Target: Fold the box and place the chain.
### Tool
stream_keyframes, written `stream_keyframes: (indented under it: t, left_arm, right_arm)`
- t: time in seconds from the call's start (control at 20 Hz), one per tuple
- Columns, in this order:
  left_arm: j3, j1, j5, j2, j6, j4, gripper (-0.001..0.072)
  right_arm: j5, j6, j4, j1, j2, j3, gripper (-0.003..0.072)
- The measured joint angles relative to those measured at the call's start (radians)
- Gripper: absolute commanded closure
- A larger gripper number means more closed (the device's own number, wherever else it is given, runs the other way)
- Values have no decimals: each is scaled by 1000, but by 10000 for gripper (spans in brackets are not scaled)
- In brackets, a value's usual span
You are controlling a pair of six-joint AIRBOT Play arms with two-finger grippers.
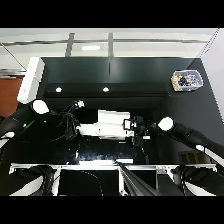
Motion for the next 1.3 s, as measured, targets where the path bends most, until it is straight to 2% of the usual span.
stream_keyframes:
  t: [0.25, 0.55, 0.7, 0.75, 0.8, 0.9, 0.95, 1.05, 1.1, 1.15, 1.25, 1.3]
  left_arm:
    - [0, -45, 12, 42, 199, -64, 16]
    - [0, -158, 172, 49, 314, -103, 17]
    - [0, -185, 199, 32, 329, -105, 26]
    - [0, -190, 200, 24, 329, -106, 47]
    - [0, -193, 200, 16, 330, -108, 103]
    - [0, -198, 199, 2, 332, -130, 112]
    - [0, -198, 200, -5, 332, -147, 156]
    - [0, -201, 205, -19, 332, -190, 403]
    - [0, -201, 208, -26, 332, -205, 446]
    - [0, -201, 208, -32, 332, -216, 449]
    - [0, -201, 202, -39, 332, -234, 562]
    - [0, -201, 197, -41, 332, -241, 562]
  right_arm:
    - [0, 0, 0, 0, 0, 0, 485]
    - [0, 0, 0, 0, 0, 0, 486]
    - [0, 0, 0, 0, 0, 0, 485]
    - [0, 0, 0, 0, 0, 0, 486]
    - [0, 0, 0, 0, 0, 0, 485]
    - [0, 0, 0, 0, 0, 0, 486]
    - [0, 0, 0, 0, 0, 0, 485]
    - [0, 1, 0, 0, 0, 0, 485]
    - [0, 1, 0, 0, 0, 0, 485]
    - [0, 1, 0, 0, 0, 0, 485]
    - [0, 1, 0, 0, 0, 0, 485]
    - [0, 0, 0, 0, 0, 0, 485]
